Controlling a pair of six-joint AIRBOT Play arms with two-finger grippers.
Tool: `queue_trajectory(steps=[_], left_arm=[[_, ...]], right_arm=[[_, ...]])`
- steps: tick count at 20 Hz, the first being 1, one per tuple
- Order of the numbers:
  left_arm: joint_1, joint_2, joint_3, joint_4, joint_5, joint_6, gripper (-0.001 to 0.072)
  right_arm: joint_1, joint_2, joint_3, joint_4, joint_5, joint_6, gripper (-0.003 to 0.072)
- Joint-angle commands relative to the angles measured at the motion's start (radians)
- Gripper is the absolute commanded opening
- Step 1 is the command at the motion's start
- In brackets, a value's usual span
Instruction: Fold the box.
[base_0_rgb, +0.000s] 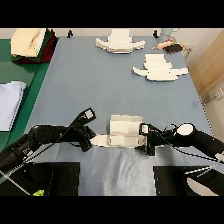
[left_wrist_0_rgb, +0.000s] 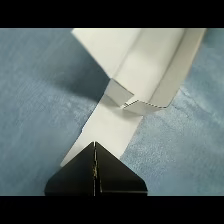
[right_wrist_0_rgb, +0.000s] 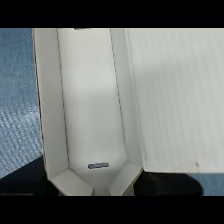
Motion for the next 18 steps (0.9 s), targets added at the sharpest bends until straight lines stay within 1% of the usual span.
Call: queue_trajectory(steps=[1,2,3,4,5,7,9,11,12,16,18], left_arm=[[0.089,0.086,0.002,0.179,-0.102,-0.581,0.0017],[0.130,0.094,0.002,0.234,-0.163,-0.754,0.0017],[0.173,0.094,0.002,0.277,-0.229,-0.865,0.0017],[0.219,0.090,0.002,0.301,-0.289,-0.923,0.0018],[0.267,0.084,0.002,0.298,-0.332,-0.929,0.0018],[0.338,0.065,0.001,0.246,-0.353,-0.936,0.0018],[0.356,0.033,0.000,0.150,-0.341,-0.892,0.0017],[0.335,-0.013,-0.008,0.042,-0.311,-0.850,0.0017],[0.311,-0.039,-0.013,0.010,-0.289,-0.847,0.0017],[0.143,-0.131,-0.015,-0.085,-0.137,-0.848,0.0017],[0.052,-0.163,-0.015,-0.091,-0.057,-0.863,0.0017]], right_arm=[[0.001,0.001,0.000,0.000,0.000,0.000,0.0511],[0.001,0.001,0.001,0.000,0.000,0.000,0.0511],[0.001,0.001,0.000,0.000,0.000,0.000,0.0511],[0.001,0.001,0.000,0.000,0.000,0.000,0.0511],[0.001,0.001,0.000,0.000,0.000,0.000,0.0511],[0.001,0.001,0.000,0.000,0.000,0.000,0.0511],[0.001,0.001,0.000,0.000,0.000,0.000,0.0511],[0.001,0.001,0.000,0.000,0.000,0.000,0.0511],[0.001,0.001,0.000,0.000,0.000,0.000,0.0511],[0.001,0.001,0.001,0.000,0.000,0.000,0.0511],[0.001,0.001,0.000,0.000,0.000,0.000,0.0511]])
